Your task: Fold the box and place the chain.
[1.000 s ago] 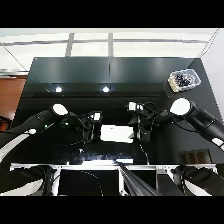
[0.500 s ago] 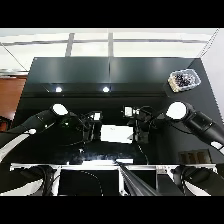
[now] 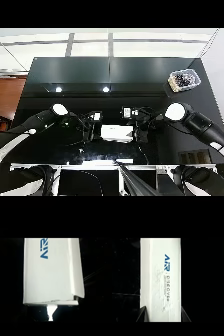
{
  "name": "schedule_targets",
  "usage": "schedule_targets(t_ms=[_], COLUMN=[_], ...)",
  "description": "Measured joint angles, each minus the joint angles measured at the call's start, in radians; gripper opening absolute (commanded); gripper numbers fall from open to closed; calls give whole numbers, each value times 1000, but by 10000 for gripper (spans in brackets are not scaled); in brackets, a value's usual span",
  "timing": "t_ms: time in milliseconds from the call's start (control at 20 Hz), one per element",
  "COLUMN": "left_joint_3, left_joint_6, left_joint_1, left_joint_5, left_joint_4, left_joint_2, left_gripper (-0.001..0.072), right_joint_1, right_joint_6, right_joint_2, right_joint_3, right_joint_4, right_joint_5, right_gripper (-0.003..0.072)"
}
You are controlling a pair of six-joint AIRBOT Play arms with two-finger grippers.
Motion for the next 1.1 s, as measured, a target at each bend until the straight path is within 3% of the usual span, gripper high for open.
schedule_targets(t_ms=[50, 150, 750, 850, 1100], left_joint_3=[0, 0, 0, 0, 0], left_joint_6=[0, 0, 0, 0, 0], left_joint_1=[0, 0, -1, -1, -1], left_joint_5=[0, 0, 0, 0, 0], left_joint_4=[0, 0, 0, 0, 0], left_joint_2=[0, 0, 0, 0, 0], left_gripper=[348, 348, 349, 348, 349], right_joint_1=[0, 0, 0, 0, 0], right_joint_6=[0, 1, 35, 35, 38], right_joint_2=[0, 0, 0, 0, 0], right_joint_3=[0, 0, -7, -12, -16], right_joint_4=[-1, -2, 0, 0, 1], right_joint_5=[0, 1, 13, 13, 6], right_gripper=[483, 405, 404, 232, 232])
